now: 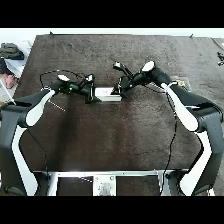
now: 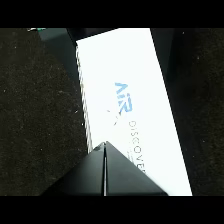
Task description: Fold the box and place the chain.
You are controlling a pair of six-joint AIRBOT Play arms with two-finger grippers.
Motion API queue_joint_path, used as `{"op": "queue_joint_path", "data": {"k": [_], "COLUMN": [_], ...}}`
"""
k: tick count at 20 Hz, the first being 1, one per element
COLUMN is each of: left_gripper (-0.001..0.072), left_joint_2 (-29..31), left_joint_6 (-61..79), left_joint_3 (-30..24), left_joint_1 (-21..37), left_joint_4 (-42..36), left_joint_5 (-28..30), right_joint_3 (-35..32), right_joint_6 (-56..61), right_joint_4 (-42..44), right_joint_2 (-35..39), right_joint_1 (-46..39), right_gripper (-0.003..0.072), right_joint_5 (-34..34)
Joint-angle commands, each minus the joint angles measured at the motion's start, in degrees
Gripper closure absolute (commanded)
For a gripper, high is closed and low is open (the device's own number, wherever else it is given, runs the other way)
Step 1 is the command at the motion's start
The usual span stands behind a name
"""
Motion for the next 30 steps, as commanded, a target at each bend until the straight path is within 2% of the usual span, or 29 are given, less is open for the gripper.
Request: {"op": "queue_joint_path", "data": {"k": [1, 3, 9, 13, 15, 17, 19, 23, 25, 27, 30], "left_gripper": [0.0300, 0.0300, 0.0300, 0.0300, 0.0300, 0.0300, 0.0300, 0.0300, 0.0300, 0.0300, 0.0300], "left_joint_2": [0.00, 0.00, 0.00, 0.00, 0.00, 0.00, 0.00, 0.00, 0.00, 0.00, 0.00], "left_joint_6": [0.00, 0.00, 0.00, 0.00, 0.00, 0.00, 0.00, 0.00, 0.00, 0.00, -0.02], "left_joint_3": [0.00, 0.00, 0.00, 0.00, 0.00, 0.00, 0.00, 0.00, 0.00, 0.00, 0.00], "left_joint_1": [0.04, 0.04, 0.04, 0.04, 0.04, 0.04, 0.04, 0.04, 0.04, 0.04, 0.04], "left_joint_4": [-0.02, -0.02, -0.02, -0.02, -0.02, -0.02, -0.07, -2.10, -2.21, -2.21, -2.21], "left_joint_5": [0.04, 0.04, 0.07, 0.07, 0.04, 0.07, 0.02, -0.07, -0.02, -0.09, -0.04], "right_joint_3": [-0.09, -0.04, -0.02, -0.42, -3.80, -10.91, -21.64, -46.77, -57.99, -67.38, -78.18], "right_joint_6": [1.55, 1.77, 1.84, 6.54, 6.69, 6.64, 5.92, 4.81, 4.96, 4.98, 4.98], "right_joint_4": [-4.26, -3.48, 12.57, 13.00, 13.03, 13.00, 13.00, 13.09, 13.57, 14.69, 17.64], "right_joint_2": [-0.61, -0.09, 9.53, 19.28, 25.05, 32.37, 41.13, 60.02, 68.89, 77.33, 88.65], "right_joint_1": [0.02, -0.13, -2.08, -2.40, -2.40, -2.45, -2.45, -2.45, -2.43, -2.45, -2.45], "right_gripper": [0.0700, 0.0700, 0.0702, 0.0702, 0.0702, 0.0702, 0.0702, 0.0702, 0.0701, 0.0701, 0.0702], "right_joint_5": [0.61, 0.66, 1.70, 7.98, 6.38, 0.96, -9.05, -39.58, -52.13, -61.57, -71.21]}}
